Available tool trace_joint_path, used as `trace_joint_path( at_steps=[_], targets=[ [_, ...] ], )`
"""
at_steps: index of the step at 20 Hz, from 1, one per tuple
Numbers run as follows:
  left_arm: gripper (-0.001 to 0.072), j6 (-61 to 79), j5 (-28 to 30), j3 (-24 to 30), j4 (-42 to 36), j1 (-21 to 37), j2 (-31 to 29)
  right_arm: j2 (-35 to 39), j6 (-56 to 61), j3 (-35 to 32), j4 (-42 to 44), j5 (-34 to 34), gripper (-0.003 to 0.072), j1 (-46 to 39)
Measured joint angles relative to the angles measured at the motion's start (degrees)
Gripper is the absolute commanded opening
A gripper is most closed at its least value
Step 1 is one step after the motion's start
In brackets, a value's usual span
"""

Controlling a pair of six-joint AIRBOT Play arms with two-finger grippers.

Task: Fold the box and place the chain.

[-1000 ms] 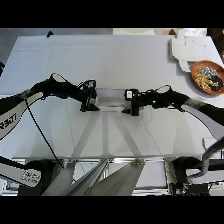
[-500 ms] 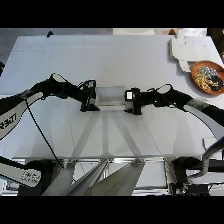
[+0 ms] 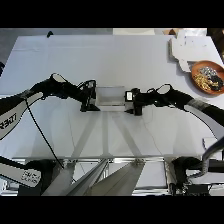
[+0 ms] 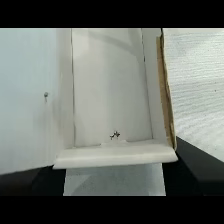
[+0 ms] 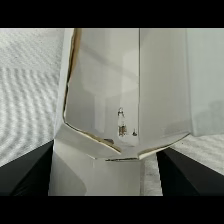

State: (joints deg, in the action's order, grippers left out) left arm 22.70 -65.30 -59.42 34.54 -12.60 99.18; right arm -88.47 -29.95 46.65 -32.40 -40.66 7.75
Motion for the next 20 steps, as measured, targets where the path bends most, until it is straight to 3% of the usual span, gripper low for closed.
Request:
trace_joint_path(
  at_steps=[20],
  targets=[
    [0.033, 0.0, 0.1, 0.0, 0.0, 0.0, 0.0, 1.8, 10.2, -0.1, -8.9, -0.9, 0.0697, -0.2]
  ],
)
